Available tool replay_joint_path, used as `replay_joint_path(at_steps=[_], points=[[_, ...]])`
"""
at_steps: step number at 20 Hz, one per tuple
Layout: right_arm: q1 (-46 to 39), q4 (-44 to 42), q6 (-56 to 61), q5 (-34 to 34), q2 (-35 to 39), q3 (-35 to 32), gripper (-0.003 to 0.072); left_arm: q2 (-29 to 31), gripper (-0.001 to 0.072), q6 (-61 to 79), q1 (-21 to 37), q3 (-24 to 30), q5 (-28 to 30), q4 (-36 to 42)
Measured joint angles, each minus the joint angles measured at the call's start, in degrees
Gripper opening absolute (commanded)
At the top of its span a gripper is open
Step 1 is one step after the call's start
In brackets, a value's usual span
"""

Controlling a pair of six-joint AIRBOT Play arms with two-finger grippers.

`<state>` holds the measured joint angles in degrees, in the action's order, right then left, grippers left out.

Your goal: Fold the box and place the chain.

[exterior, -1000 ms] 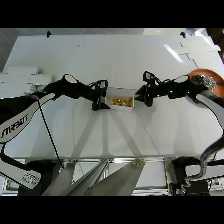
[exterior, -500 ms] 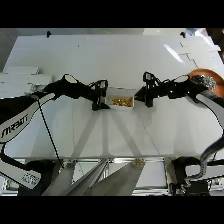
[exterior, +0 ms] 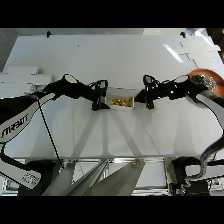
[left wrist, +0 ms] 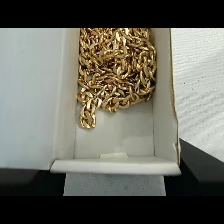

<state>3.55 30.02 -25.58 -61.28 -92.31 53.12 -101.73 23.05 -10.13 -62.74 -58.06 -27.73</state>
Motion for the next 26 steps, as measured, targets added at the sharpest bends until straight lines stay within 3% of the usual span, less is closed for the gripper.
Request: replay_joint_path(at_steps=[8,16,17,18,19,26], points=[[0.1,0.5,11.0,-3.0,1.5,0.0,0.0012,0.0,0.0278,0.1,0.0,0.0,-0.1,-0.1],[2.2,4.2,23.0,-7.8,10.7,0.0,0.0014,0.0,0.0278,-0.1,0.0,0.0,0.2,0.0],[2.8,4.3,24.0,-8.3,11.7,0.0,0.0050,0.0,0.0278,-0.1,0.0,0.0,0.1,0.1],[3.3,4.5,24.6,-8.4,12.6,0.0,0.0186,0.0,0.0278,-0.1,0.0,0.0,0.0,0.0],[3.9,4.5,25.5,-8.3,13.2,0.0,0.0225,0.0,0.0278,-0.1,0.0,0.0,0.1,0.0],[6.9,-1.9,28.4,-8.3,15.1,0.1,0.0220,0.0,0.0278,0.0,0.0,0.0,0.0,0.0]])
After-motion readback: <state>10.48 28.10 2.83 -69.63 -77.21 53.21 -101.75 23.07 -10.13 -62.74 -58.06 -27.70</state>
